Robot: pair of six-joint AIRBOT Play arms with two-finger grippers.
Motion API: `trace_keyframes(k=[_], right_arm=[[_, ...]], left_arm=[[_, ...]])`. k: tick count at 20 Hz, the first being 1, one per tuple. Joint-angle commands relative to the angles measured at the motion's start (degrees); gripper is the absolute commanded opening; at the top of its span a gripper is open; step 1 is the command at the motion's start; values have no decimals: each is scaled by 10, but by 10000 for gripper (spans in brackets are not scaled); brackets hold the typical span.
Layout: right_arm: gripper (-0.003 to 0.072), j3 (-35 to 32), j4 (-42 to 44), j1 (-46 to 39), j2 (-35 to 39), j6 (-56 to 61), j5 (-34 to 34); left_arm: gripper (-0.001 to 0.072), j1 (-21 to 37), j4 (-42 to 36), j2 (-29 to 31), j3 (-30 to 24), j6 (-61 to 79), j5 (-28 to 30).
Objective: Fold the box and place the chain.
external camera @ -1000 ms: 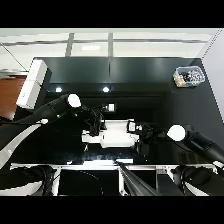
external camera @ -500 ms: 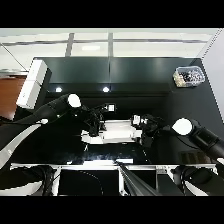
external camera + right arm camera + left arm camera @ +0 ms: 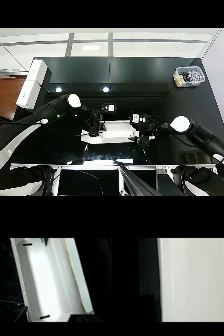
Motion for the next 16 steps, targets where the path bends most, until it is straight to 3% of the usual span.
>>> trace_keyframes(k=[1, 8, 16], right_arm=[[708, -1, 15, 0, -24, -24, 30], [708, -19, 28, 4, -62, -117, 20], [708, -24, 36, 26, -84, -135, -33]], left_arm=[[29, 0, 0, 2, 1, 0, 4], [29, 0, 0, 3, 1, 0, 4], [29, 0, 0, 3, 1, 0, 4]])
